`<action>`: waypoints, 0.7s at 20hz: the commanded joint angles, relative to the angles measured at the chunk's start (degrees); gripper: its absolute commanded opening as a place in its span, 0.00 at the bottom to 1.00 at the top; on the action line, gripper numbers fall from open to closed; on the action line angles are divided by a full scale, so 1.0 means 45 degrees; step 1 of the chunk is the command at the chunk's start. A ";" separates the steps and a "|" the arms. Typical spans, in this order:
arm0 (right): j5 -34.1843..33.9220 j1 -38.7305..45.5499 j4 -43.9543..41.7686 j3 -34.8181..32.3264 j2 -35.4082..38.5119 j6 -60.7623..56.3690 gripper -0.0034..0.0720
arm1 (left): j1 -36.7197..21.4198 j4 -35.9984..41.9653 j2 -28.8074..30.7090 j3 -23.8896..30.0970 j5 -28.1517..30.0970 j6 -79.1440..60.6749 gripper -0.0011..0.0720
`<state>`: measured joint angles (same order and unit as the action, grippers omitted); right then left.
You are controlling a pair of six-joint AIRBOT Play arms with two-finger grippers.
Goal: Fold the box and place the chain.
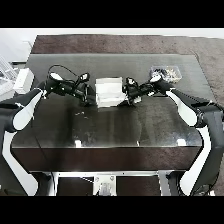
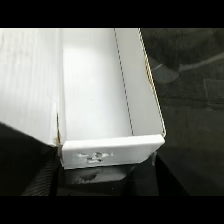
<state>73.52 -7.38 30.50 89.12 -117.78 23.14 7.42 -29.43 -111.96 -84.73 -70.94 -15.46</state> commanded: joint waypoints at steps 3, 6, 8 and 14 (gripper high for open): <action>0.0000 -0.0010 0.0000 0.0000 0.0005 0.0000 0.82 | 0.0063 0.0680 -0.0272 0.0005 -0.0068 0.0194 1.00; 0.0005 -0.0010 -0.0005 0.0000 0.0005 0.0000 0.82 | 0.0223 0.0539 -0.0335 0.0005 0.0466 -0.0126 1.00; 0.0000 -0.0010 0.0000 0.0000 0.0005 0.0000 0.82 | 0.0248 0.0597 -0.0335 0.0005 0.0826 -0.0563 1.00; 0.0000 -0.0010 0.0000 0.0000 0.0005 0.0000 0.82 | 0.0248 0.0816 -0.0612 -0.0005 0.1627 -0.1151 1.00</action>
<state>73.21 -7.35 30.37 89.12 -117.78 23.09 8.51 -26.59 -113.93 -84.71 -65.80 -19.29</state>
